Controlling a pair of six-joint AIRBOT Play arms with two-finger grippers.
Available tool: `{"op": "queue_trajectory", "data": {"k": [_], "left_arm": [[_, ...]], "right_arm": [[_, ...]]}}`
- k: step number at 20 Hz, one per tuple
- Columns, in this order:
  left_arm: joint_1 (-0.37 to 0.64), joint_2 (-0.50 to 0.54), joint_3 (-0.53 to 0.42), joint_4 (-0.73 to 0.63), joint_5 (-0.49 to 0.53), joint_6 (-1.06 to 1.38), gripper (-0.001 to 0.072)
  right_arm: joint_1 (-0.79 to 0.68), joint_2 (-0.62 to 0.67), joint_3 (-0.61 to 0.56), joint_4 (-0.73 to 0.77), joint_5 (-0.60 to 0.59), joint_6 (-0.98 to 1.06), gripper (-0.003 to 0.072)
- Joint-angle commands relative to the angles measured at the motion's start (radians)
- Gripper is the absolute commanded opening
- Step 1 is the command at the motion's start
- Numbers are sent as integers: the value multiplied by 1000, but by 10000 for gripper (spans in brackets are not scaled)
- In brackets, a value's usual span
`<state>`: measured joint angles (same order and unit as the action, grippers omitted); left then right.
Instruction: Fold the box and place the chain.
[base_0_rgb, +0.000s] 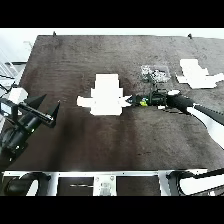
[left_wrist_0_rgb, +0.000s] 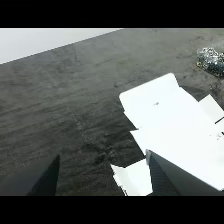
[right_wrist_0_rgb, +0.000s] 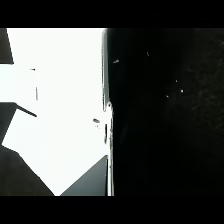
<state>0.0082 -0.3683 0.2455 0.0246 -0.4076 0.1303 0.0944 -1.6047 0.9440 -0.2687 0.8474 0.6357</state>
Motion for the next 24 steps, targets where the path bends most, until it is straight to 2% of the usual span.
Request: {"op": "queue_trajectory", "data": {"k": [1,4,7,9,11,13,15,18,20,24], "left_arm": [[0,-149,74,2,-31,2,607],[0,-415,216,2,-106,2,606],[0,-682,398,35,-217,-49,606],[0,-849,548,156,-337,-155,607],[0,-1023,734,324,-518,-314,607],[0,-1178,915,434,-637,-446,607],[0,-1298,1073,481,-713,-528,607],[0,-1424,1269,539,-788,-649,607],[0,-1511,1411,597,-876,-746,607],[-28,-1639,1608,601,-983,-813,607]], "right_arm": [[5,0,-18,60,-11,-80,4],[11,0,-26,64,-24,-104,4],[11,0,-27,86,-40,-125,4],[11,0,-31,95,-59,-150,4],[10,0,-37,104,-81,-151,4],[11,0,-41,104,-80,-163,4],[11,0,-46,104,-80,-170,4],[11,0,-49,105,-80,-187,5],[11,0,-49,106,-81,-201,5],[11,0,-49,105,-81,-230,5]]}}
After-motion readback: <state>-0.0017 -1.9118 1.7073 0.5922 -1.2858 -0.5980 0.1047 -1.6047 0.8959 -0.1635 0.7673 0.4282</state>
